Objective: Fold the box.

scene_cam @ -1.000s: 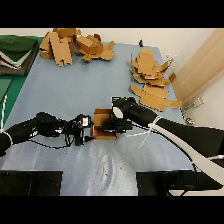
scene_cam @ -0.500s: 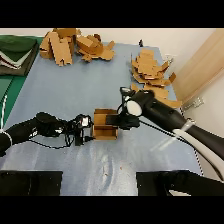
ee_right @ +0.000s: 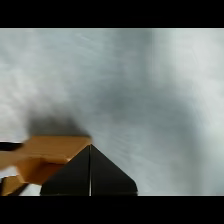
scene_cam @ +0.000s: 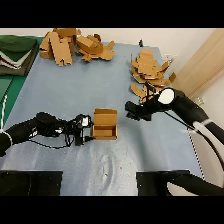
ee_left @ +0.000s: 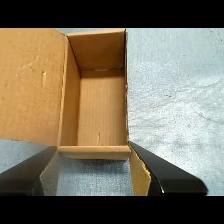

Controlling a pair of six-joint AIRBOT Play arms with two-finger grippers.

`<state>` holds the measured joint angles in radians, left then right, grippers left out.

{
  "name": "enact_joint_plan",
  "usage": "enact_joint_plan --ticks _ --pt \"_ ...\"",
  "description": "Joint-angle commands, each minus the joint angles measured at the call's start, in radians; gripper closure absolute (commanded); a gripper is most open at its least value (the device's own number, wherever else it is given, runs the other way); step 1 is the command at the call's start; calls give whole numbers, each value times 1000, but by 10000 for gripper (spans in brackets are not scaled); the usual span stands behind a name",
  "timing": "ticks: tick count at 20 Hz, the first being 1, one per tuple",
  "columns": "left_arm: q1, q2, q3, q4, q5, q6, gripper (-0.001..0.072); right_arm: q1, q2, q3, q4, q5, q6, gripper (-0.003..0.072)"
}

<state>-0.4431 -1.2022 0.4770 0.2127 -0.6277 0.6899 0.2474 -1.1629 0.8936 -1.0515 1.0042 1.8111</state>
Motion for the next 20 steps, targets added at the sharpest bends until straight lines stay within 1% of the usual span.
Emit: enact_joint_plan --ticks 1,2,3,5,6,8,9,11,13,15,18,20 --pt "1 0 0 -7 0 0 252 -150 -200 -13 725 -19 -654 686" --pt "1 0 0 -7 0 0 252 -143 -267 4 849 58 -786 686" --pt "1 0 0 -7 0 0 252 -128 -314 19 908 92 -848 686" --pt "0 0 0 -7 0 0 252 -86 -368 33 909 101 -910 685" --pt "1 0 0 -6 0 0 252 -65 -379 33 909 146 -969 685" --pt "1 0 0 -6 1 0 253 -25 -385 32 904 293 -1070 685" --pt "1 0 0 -6 1 0 252 -7 -383 32 894 358 -1086 685" --pt "1 0 0 -6 1 0 252 26 -368 30 806 425 -1091 684" --pt "1 0 0 -6 1 0 252 51 -336 29 658 412 -1090 684" --pt "1 0 0 -6 1 0 252 66 -290 29 544 364 -1091 683" --pt "1 0 0 -6 1 0 252 76 -187 29 377 208 -1118 683" --pt "1 0 0 -6 1 0 252 116 -126 18 211 53 -1122 683"
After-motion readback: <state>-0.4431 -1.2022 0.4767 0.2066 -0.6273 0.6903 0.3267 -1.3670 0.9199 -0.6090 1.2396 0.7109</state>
